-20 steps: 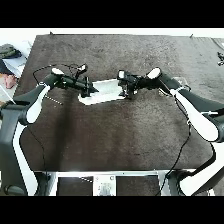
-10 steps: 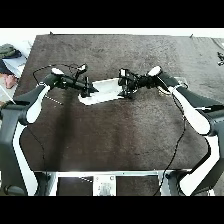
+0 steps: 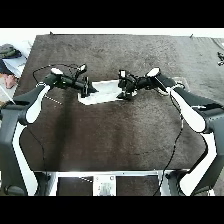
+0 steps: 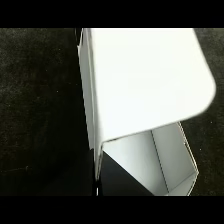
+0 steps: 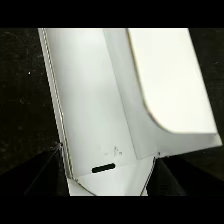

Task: Fold the box and place the chain.

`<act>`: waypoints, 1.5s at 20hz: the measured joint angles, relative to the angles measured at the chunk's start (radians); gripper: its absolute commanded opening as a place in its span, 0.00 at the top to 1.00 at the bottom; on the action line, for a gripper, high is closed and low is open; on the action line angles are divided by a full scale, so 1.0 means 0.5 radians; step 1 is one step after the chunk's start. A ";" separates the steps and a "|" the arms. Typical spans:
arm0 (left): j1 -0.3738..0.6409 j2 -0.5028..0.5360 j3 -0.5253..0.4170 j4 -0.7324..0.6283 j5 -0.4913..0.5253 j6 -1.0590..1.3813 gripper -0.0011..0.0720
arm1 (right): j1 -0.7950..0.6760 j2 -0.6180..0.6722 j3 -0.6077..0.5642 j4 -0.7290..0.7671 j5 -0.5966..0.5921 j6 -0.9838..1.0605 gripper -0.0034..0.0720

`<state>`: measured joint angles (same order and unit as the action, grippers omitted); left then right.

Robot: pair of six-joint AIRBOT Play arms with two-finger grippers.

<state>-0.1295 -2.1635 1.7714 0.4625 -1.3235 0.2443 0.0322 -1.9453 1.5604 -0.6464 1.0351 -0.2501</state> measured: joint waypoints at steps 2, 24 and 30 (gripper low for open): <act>0.000 0.000 0.000 0.001 0.001 0.000 0.97 | 0.001 -0.015 0.000 0.006 0.016 -0.002 0.19; -0.002 0.000 0.000 -0.001 0.008 -0.001 0.97 | 0.012 -0.186 0.117 0.004 0.145 0.002 0.21; -0.002 0.000 0.000 -0.001 0.009 -0.002 0.97 | 0.011 -0.197 0.118 0.004 0.158 0.002 0.26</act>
